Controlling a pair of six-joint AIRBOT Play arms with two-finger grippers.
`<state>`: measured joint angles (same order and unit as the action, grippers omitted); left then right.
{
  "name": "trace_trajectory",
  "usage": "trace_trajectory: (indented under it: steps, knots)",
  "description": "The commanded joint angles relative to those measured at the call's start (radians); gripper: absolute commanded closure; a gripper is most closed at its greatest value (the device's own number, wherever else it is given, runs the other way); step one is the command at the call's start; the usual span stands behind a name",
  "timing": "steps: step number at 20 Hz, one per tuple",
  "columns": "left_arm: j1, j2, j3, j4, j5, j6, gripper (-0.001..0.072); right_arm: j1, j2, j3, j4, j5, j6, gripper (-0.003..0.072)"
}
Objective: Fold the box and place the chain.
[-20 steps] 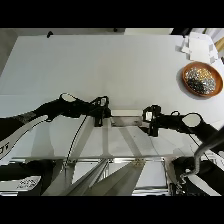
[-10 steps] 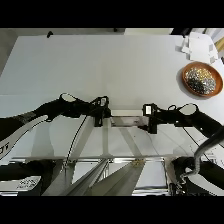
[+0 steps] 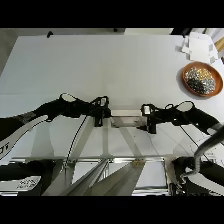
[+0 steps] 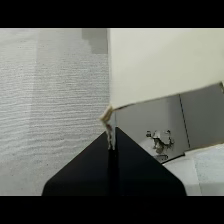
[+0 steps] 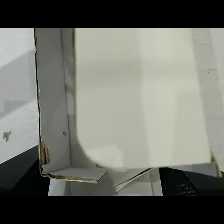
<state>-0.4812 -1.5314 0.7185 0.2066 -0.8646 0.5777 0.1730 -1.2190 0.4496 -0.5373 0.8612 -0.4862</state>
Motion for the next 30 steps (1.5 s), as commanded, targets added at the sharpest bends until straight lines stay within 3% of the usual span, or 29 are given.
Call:
trace_trajectory:
  steps: [1, 8, 11, 13, 15, 18, 30]
  knots:
    - [0.0, 0.0, 0.001, 0.0, 0.0, 0.0, 0.0698, 0.0, -0.019, 0.001, 0.001, 0.011, -0.022, 0.0012]
    - [0.0, 0.0, 0.001, 0.0, 0.0, 0.0, 0.0698, 0.003, -0.068, 0.029, 0.022, 0.01, -0.046, 0.0047]
    - [0.0, 0.0, 0.001, 0.0, 0.0, 0.0, 0.0698, 0.002, -0.072, 0.029, 0.011, 0.011, -0.046, 0.0172]
    - [0.0, 0.0, 0.001, 0.0, 0.0, 0.0, 0.0698, 0.002, -0.077, 0.029, 0.01, 0.011, -0.046, 0.0191]
    - [0.0, 0.0, 0.001, 0.0, 0.0, 0.0, 0.0698, 0.002, -0.083, 0.029, 0.006, 0.011, -0.045, 0.0296]
    - [0.0, 0.0, 0.001, 0.0, 0.0, 0.0, 0.0698, 0.002, -0.086, 0.029, -0.013, 0.011, -0.044, 0.0337]
    - [0.0, 0.0, 0.001, 0.0, 0.0, 0.0, 0.0698, 0.002, -0.091, 0.029, -0.011, 0.0, -0.043, 0.0308]
